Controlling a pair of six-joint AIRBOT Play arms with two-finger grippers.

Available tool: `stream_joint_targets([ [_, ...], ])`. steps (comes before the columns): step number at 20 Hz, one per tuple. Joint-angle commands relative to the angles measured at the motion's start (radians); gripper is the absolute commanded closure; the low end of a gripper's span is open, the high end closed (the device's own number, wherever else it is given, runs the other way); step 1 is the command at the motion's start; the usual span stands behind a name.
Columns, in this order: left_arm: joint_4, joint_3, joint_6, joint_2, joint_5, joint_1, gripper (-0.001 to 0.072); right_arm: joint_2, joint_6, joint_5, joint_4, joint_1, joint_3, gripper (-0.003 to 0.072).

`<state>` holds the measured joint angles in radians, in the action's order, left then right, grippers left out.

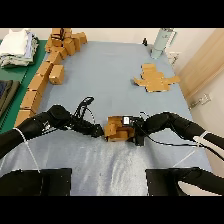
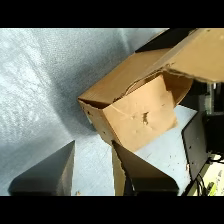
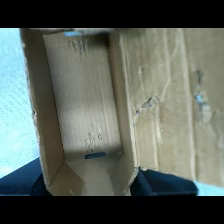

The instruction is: Fold the box.

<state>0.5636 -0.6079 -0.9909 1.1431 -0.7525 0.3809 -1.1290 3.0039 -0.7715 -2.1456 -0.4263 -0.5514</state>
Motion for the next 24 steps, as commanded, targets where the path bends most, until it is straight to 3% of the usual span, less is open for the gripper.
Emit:
stream_joint_targets([
  [1,0.004,-0.003,-0.023,0.0,-0.012,-0.01,0.0362,0.0,0.0,0.0,0.0,-0.001,0.0,0.0105],
  [6,-0.044,-0.004,-0.018,0.0,-0.063,-0.008,0.0341,0.0,0.0,0.0,0.0,-0.001,0.0,0.0105],
  [16,-0.09,-0.027,-0.011,0.01,-0.059,-0.006,0.034,0.0,0.0,0.0,0.0,-0.001,0.0,0.0105],
  [17,-0.098,-0.027,-0.009,0.019,-0.061,-0.006,0.0311,0.0,0.0,0.0,0.0,-0.001,0.0,0.0105],
  [18,-0.124,-0.027,0.005,0.03,-0.063,-0.006,0.0181,0.0,0.0,0.0,0.001,-0.001,0.0,0.0105],
  [19,-0.154,-0.027,0.008,0.037,-0.058,-0.006,0.0154,0.0,0.0,0.0,0.001,-0.001,0.0,0.0105],
  [24,-0.2,-0.026,0.007,0.039,-0.013,-0.006,0.0156,0.0,0.0,0.0,0.002,-0.001,0.0,0.0105],
])
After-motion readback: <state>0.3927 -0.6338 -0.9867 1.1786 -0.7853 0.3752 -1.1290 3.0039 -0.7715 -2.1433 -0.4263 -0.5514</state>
